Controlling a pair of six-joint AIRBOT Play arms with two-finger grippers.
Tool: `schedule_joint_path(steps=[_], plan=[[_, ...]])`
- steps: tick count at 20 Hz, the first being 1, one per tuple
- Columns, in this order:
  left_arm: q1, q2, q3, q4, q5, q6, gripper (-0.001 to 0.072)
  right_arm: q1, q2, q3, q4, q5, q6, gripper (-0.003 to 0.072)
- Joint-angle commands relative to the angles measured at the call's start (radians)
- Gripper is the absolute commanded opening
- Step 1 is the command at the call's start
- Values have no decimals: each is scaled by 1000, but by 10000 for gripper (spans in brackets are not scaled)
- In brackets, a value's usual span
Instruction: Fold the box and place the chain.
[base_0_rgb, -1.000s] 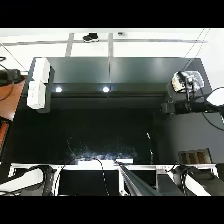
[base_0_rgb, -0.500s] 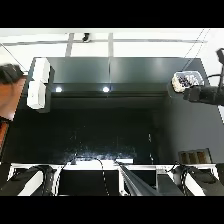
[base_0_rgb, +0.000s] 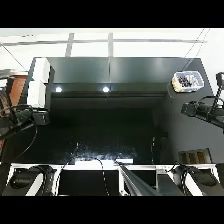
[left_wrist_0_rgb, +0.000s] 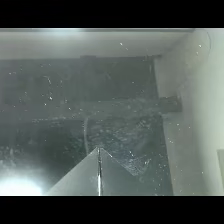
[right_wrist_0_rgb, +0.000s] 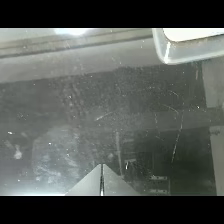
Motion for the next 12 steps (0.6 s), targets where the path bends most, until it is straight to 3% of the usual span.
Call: schedule_joint_path(steps=[1, 12], plan=[[-8, 54, -36, 3, -2, -6, 29, -1, 6, -14, -6, -6, 7, 21], [-8, 53, -36, 3, -85, -10, 29, -1, 6, -14, -6, -6, 7, 21]])
